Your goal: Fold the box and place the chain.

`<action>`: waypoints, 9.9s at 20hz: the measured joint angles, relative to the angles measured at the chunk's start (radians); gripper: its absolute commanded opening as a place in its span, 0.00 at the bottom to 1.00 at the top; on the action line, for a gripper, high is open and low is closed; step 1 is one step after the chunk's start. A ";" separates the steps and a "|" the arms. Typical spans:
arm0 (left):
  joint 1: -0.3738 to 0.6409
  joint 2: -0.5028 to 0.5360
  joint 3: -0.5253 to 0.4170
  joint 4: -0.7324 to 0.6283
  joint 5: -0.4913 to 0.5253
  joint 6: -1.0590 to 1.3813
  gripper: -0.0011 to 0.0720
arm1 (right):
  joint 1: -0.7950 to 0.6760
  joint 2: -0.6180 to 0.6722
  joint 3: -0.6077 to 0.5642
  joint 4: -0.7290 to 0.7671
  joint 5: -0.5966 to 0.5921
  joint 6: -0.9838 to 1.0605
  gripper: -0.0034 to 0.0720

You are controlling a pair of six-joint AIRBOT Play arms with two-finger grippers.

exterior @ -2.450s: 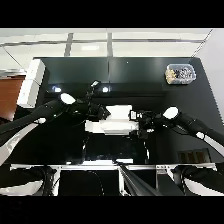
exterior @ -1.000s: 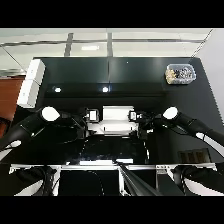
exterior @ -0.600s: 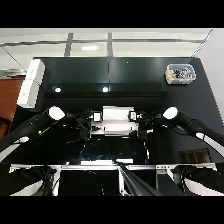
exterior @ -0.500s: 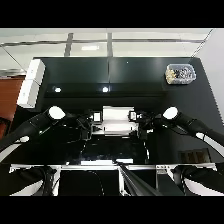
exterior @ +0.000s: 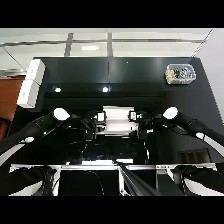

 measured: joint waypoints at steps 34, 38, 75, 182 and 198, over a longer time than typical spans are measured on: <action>0.602 0.083 -0.031 0.299 -0.440 -1.332 0.05 | 0.000 0.000 0.000 0.001 0.000 0.000 0.32; 0.562 -0.074 -0.048 0.153 -0.472 -1.319 0.05 | 0.000 0.000 0.000 0.001 0.000 0.000 0.32; 0.141 -0.190 0.285 0.144 -0.456 -1.511 0.70 | 0.000 0.000 0.000 0.000 0.000 0.000 0.32; -0.304 -0.322 0.569 0.950 -0.463 -2.586 0.05 | -0.015 0.144 0.000 -0.150 0.046 0.084 0.58; -0.304 -0.322 0.569 0.951 -0.469 -2.586 0.05 | 0.034 0.116 0.000 0.002 0.023 0.128 0.31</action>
